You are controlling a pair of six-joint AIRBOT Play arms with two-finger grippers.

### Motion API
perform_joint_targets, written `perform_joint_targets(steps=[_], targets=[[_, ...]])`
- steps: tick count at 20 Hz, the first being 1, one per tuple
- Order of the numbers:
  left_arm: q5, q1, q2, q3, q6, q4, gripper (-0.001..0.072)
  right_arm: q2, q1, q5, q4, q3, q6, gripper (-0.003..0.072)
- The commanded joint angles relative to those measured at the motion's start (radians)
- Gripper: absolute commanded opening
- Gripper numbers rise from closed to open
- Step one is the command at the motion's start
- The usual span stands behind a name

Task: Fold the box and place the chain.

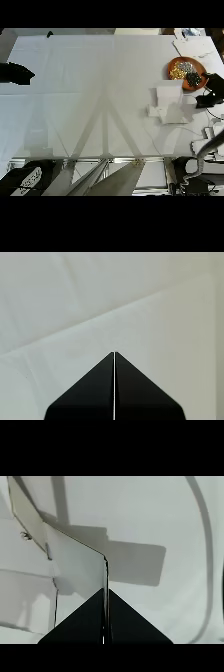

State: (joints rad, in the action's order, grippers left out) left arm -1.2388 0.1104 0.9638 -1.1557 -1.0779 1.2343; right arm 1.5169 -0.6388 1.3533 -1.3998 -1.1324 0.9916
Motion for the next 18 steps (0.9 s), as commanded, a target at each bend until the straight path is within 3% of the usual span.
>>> perform_joint_targets(steps=[1, 5, 11, 14, 18], targets=[[0.000, 0.000, -0.001, 0.000, 0.000, 0.000, 0.0014, -0.017, 0.085, 0.045, 0.286, -0.001, -0.010, 0.0015], [0.000, 0.000, -0.001, 0.000, 0.000, 0.000, 0.0014, -0.017, 0.329, -0.018, 0.452, 0.000, -0.010, 0.0015], [0.000, 0.000, -0.001, 0.000, 0.000, 0.000, 0.0014, -0.017, 0.737, -0.472, 0.617, 0.000, -0.058, 0.0013], [0.000, 0.000, -0.001, 0.000, 0.000, 0.000, 0.0014, -0.016, 0.815, -0.631, 0.621, 0.010, -0.058, 0.0013], [0.000, 0.000, -0.001, 0.000, 0.000, 0.000, 0.0014, -0.019, 0.784, -0.772, 0.663, 0.084, -0.059, 0.0013]])
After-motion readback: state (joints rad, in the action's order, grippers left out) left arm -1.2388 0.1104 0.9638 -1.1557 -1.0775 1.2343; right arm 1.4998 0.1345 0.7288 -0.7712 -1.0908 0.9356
